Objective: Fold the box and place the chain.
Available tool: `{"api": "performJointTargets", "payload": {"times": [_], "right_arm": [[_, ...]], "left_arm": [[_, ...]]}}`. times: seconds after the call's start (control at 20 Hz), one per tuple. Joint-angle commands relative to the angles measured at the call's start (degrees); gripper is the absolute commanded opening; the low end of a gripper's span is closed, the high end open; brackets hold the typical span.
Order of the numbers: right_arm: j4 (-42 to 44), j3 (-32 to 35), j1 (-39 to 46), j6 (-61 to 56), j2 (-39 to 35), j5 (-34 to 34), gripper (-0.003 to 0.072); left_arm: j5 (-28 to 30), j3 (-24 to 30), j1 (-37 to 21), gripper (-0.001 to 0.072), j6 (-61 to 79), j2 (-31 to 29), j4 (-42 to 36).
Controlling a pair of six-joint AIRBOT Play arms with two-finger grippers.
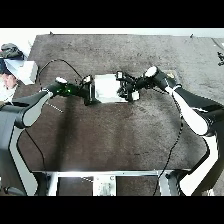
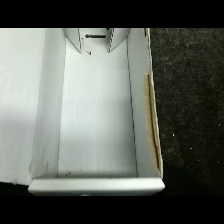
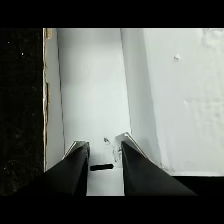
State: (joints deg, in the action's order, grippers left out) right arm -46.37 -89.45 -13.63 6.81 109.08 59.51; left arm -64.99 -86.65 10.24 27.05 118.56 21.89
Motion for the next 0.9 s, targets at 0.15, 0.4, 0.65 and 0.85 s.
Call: {"api": "performJointTargets", "payload": {"times": [0.15, 0.4, 0.65, 0.85], "right_arm": [[1.7, 0.0, 0.0, 3.7, 0.1, 1.6, 0.0390], [1.4, 0.0, 0.0, 3.9, 0.3, 1.6, 0.0711], [0.3, 0.0, 0.0, 3.5, 0.3, 1.7, 0.0520], [-3.8, 0.0, 0.2, -2.4, 0.1, 1.7, 0.0142]], "left_arm": [[0.0, 0.0, 0.0, 0.0489, 0.0, 0.0, 0.0], [0.0, 0.0, 0.0, 0.0489, 0.0, 0.0, 0.0], [0.0, 0.0, 0.0, 0.0489, 0.0, 0.0, 0.0], [0.0, 0.0, 0.0, 0.0489, 0.0, 0.0, 0.0]]}}
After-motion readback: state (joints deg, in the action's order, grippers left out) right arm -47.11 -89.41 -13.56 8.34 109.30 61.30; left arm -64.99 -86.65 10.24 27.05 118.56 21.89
